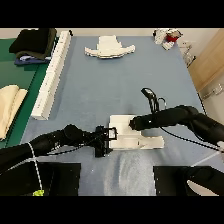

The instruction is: Fold the box.

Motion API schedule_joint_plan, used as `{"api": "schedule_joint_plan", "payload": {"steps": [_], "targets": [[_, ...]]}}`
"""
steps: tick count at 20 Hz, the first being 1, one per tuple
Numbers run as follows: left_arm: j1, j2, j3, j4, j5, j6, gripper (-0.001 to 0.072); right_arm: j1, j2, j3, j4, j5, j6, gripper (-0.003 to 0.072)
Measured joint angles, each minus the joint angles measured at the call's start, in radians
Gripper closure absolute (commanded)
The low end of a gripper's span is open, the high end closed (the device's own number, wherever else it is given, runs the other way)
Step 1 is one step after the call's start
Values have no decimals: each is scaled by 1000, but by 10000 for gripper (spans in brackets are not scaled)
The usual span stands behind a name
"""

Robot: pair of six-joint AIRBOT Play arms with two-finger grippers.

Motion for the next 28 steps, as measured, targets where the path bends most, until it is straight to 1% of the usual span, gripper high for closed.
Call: {"api": "schedule_joint_plan", "payload": {"steps": [2, 3, 4, 5, 6, 7, 9, 11, 14, 17, 18, 19, 20, 21, 24, 25, 28], "targets": [[0, 0, 0, 0, 0, 0, 270, 0, 90, -2, -51, -66, -35, 612], [0, 0, 0, 0, 0, 0, 269, 0, 140, -6, -70, -113, -75, 579], [0, 0, 0, 0, 0, 0, 269, 0, 188, -14, -84, -169, -127, 405], [0, 0, 0, 0, 0, 0, 270, 0, 229, -24, -96, -223, -180, 210], [0, 0, 0, 0, 0, 0, 269, 1, 266, -36, -109, -275, -230, 96], [0, 0, 0, 0, 0, 0, 269, 2, 299, -52, -128, -324, -279, 71], [0, 0, 0, 0, 0, 0, 270, 2, 340, -85, -174, -382, -373, 71], [0, 0, 0, 0, 0, 0, 270, 2, 348, -121, -215, -384, -457, 71], [0, 0, 0, 0, 0, 0, 270, 2, 302, -155, -258, -322, -629, 71], [0, 0, 0, 0, 0, 0, 269, 2, 240, -168, -269, -238, -793, 76], [0, 0, 0, 0, 0, 0, 270, 2, 222, -170, -266, -213, -838, 104], [0, 0, 0, 0, 0, 0, 270, 2, 209, -172, -257, -196, -872, 110], [0, 0, 0, 0, 0, 0, 270, 2, 200, -172, -242, -184, -902, 178], [0, 0, 0, 0, 0, 0, 270, 3, 193, -173, -227, -174, -923, 280], [0, 0, 0, 0, 0, 0, 270, 19, 183, -174, -181, -163, -962, 509], [0, 0, 0, 0, 0, 0, 270, 27, 181, -175, -170, -162, -968, 534], [0, 0, 0, 0, 0, 0, 269, 48, 175, -175, -144, -139, -981, 533]]}}
